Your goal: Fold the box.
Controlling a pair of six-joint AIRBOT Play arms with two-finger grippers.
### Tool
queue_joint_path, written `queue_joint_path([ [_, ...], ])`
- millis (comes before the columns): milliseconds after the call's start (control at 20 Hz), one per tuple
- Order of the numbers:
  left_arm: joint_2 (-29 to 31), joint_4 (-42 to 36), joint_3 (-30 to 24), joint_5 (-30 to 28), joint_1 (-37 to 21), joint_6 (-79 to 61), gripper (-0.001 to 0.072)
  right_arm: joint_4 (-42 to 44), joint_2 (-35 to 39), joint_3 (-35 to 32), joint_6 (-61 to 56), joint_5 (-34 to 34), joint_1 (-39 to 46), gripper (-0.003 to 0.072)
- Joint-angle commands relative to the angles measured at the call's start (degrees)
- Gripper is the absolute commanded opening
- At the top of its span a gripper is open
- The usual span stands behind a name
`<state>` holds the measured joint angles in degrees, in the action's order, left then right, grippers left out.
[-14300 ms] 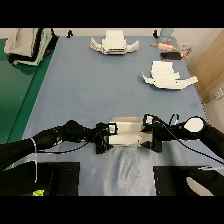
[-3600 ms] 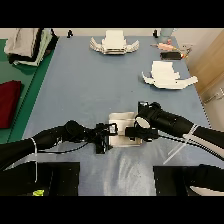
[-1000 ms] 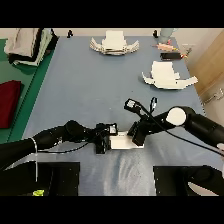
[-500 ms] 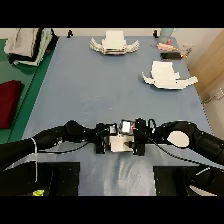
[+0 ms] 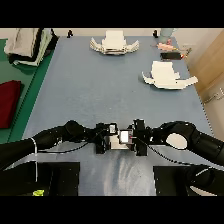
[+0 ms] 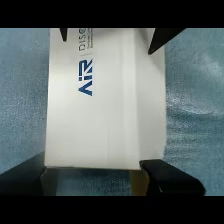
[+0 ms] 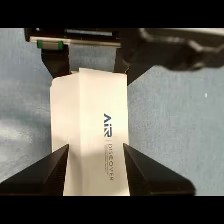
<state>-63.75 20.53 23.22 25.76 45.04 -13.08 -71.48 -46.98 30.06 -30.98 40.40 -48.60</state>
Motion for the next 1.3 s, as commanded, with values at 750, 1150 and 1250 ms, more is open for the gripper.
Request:
queue_joint_path([
  [750,0.04,0.07,0.04,0.2,-0.04,-0.15,0.0536,-3.78,3.54,0.04,1.53,-6.49,-0.09,0.0519],
  [1150,0.04,0.07,0.07,0.2,-0.04,-0.15,0.0536,-1.57,1.07,-0.02,1.55,-6.14,-0.11,0.0404],
  [1250,0.04,0.07,0.04,0.2,-0.04,-0.15,0.0536,-0.07,0.87,-0.02,1.7,-4.63,-0.5,0.0404],
])
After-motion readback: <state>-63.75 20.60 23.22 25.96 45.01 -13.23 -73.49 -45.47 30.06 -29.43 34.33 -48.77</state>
